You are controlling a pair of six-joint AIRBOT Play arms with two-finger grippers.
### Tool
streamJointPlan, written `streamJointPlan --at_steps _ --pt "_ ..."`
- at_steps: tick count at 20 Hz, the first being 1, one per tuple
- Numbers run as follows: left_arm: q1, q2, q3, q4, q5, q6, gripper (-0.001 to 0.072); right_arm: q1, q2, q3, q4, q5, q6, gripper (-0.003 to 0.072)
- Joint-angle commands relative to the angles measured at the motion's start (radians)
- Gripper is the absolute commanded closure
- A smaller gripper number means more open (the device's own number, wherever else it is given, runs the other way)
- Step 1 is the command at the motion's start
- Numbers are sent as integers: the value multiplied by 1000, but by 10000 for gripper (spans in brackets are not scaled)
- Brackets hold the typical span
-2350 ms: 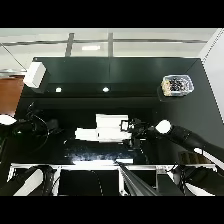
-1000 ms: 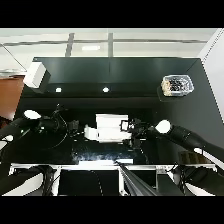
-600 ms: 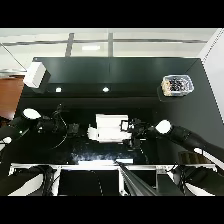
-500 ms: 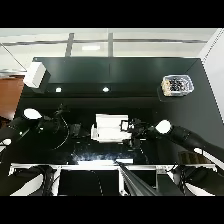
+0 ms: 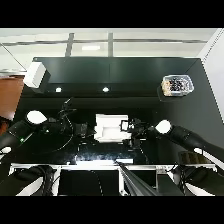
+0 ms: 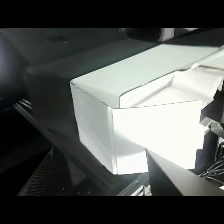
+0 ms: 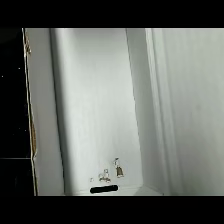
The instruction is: Fold the box and place the chain.
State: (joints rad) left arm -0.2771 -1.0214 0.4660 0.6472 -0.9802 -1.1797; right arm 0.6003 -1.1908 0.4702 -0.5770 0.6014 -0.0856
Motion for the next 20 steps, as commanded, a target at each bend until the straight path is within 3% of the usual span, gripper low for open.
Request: streamJointPlan --at_steps 1,4,8,13,17,20 --pt "-56 5 2 0 65 -30 34 0 0 0 0 0 0 147" --pt "-106 5 3 18 111 -69 33 0 0 0 0 0 0 147" --pt "-160 5 4 142 146 -229 33 0 0 0 0 0 0 147" --pt "-238 5 5 149 259 -306 33 0 0 0 0 0 0 147" --pt "-281 4 5 156 288 -363 33 0 0 0 0 0 0 147" --pt "-335 4 31 280 293 -502 33 0 0 0 0 0 0 147"
